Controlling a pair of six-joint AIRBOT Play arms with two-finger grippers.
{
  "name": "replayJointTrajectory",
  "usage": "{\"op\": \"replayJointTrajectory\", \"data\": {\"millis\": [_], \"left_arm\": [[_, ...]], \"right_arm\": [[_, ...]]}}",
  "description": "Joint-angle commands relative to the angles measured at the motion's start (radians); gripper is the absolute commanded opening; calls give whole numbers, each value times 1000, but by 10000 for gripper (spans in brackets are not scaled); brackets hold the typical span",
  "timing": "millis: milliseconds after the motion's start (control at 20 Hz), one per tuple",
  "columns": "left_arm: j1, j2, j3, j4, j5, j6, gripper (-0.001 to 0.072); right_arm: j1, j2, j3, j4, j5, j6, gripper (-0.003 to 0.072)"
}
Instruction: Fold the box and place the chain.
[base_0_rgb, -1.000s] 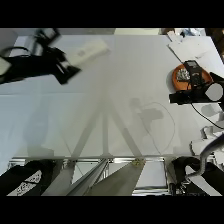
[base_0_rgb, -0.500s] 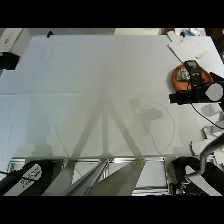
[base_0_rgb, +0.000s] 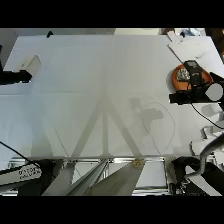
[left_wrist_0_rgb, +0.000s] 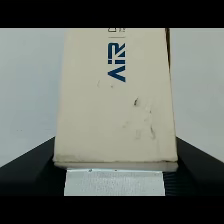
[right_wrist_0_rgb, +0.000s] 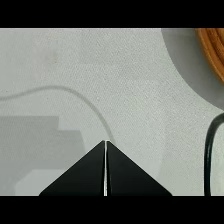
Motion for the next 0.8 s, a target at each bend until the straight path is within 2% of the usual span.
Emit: {"op": "replayJointTrajectory", "data": {"millis": [0, 300, 350, 400, 450, 750], "left_arm": [[-6, -94, 0, -3, 39, 1, 153], [-6, -122, 0, 32, 14, 4, 157], [-6, -122, 0, 47, 6, 3, 200], [-6, -121, 0, 47, 0, 3, 408], [-6, -120, 0, 44, 1, 3, 706], [-6, -58, 0, 42, -71, -4, 702]], "right_arm": [[0, 0, 1, 0, 0, 0, 11], [-1, 0, 1, 0, 0, 0, 11], [0, 0, 1, 0, 0, 0, 11], [0, 0, 1, 0, 0, 0, 11], [0, 0, 1, 0, 0, 0, 11], [0, 0, 1, 0, 0, 0, 11]]}}
